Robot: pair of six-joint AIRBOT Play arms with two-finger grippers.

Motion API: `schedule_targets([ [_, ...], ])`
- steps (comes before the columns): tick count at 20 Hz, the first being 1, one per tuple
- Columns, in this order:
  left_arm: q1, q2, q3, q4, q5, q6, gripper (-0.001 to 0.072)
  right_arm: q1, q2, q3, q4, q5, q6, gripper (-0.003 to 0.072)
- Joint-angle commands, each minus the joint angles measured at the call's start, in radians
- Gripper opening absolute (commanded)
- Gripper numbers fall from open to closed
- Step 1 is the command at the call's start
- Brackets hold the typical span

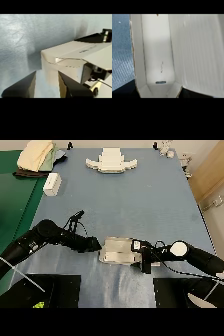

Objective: Fold the box.

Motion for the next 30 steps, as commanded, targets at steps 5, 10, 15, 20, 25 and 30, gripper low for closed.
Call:
schedule_targets([
  [5, -0.053, -0.009, 0.002, -0.009, 0.033, -0.011, 0.0419, 0.000, 0.001, 0.000, 0.000, 0.000, 0.000, 0.0446],
  [10, -0.255, -0.055, 0.071, 0.339, 0.072, -0.391, 0.0418, 0.000, 0.001, 0.000, 0.000, 0.000, 0.000, 0.0446],
  [15, -0.409, -0.144, 0.177, 0.452, 0.099, -0.586, 0.0418, 0.000, 0.001, 0.000, 0.000, 0.000, 0.000, 0.0446],
  [20, -0.498, -0.228, 0.228, 0.508, 0.058, -0.729, 0.0410, 0.000, 0.001, 0.000, 0.000, 0.000, 0.000, 0.0446],
  [25, -0.573, -0.285, 0.296, 0.609, -0.019, -0.883, 0.0409, 0.000, 0.001, 0.000, 0.000, 0.000, 0.000, 0.0446],
  [30, -0.630, -0.374, 0.405, 0.719, -0.115, -0.998, 0.0401, 0.000, 0.001, 0.000, 0.000, 0.000, 0.000, 0.0446],
])
